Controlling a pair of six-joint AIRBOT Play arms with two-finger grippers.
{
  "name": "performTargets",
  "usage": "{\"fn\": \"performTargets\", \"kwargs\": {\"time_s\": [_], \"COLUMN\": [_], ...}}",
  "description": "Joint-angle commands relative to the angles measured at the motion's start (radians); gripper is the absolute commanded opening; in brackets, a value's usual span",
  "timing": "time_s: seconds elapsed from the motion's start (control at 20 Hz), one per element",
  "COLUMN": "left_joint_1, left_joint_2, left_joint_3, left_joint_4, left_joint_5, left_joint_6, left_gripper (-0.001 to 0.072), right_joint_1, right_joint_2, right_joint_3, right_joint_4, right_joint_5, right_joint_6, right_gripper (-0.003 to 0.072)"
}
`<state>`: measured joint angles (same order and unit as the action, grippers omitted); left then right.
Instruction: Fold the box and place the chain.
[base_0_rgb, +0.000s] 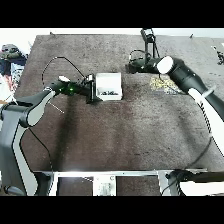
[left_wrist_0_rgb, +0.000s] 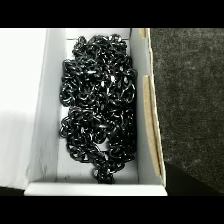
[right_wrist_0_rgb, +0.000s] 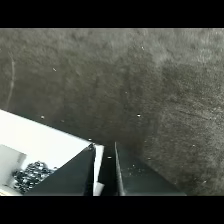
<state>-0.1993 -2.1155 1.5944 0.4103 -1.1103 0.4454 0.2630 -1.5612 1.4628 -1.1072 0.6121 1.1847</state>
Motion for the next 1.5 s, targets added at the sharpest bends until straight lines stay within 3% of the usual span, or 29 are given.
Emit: {"fn": "performTargets", "kwargs": {"time_s": [0.0, 0.25, 0.4, 0.95, 1.2, 1.25, 1.3, 1.45], "left_joint_1": [0.001, 0.001, 0.001, 0.001, 0.001, 0.001, 0.001, 0.001], "left_joint_2": [0.0, 0.0, 0.0, 0.0, 0.0, 0.0, 0.0, 0.0], "left_joint_3": [0.0, 0.0, 0.0, 0.0, 0.0, 0.0, 0.0, 0.0], "left_joint_4": [0.0, 0.0, 0.0, 0.0, 0.0, 0.0, 0.0, 0.0], "left_joint_5": [0.0, 0.0, 0.001, 0.0, 0.0, 0.0, 0.0, 0.0], "left_joint_6": [0.0, 0.0, 0.0, 0.0, 0.0, 0.0, 0.0, 0.0], "left_gripper": [0.0167, 0.0166, 0.0166, 0.0166, 0.0167, 0.0167, 0.0167, 0.0166], "right_joint_1": [-0.142, -0.217, -0.2, -0.154, -0.095, -0.083, -0.075, -0.054], "right_joint_2": [-0.168, -0.431, -0.492, -0.475, -0.475, -0.474, -0.474, -0.473], "right_joint_3": [0.183, 0.422, 0.44, 0.44, 0.44, 0.44, 0.44, 0.44], "right_joint_4": [0.383, 0.613, 0.64, 0.647, 0.572, 0.568, 0.568, 0.552], "right_joint_5": [0.256, 0.513, 0.544, 0.768, 0.782, 0.778, 0.772, 0.771], "right_joint_6": [-0.336, -0.505, -0.554, -0.842, -0.974, -1.001, -1.021, -1.053], "right_gripper": [0.0152, 0.0151, 0.0151, 0.0182, 0.0183, 0.0192, 0.0305, 0.0303]}}
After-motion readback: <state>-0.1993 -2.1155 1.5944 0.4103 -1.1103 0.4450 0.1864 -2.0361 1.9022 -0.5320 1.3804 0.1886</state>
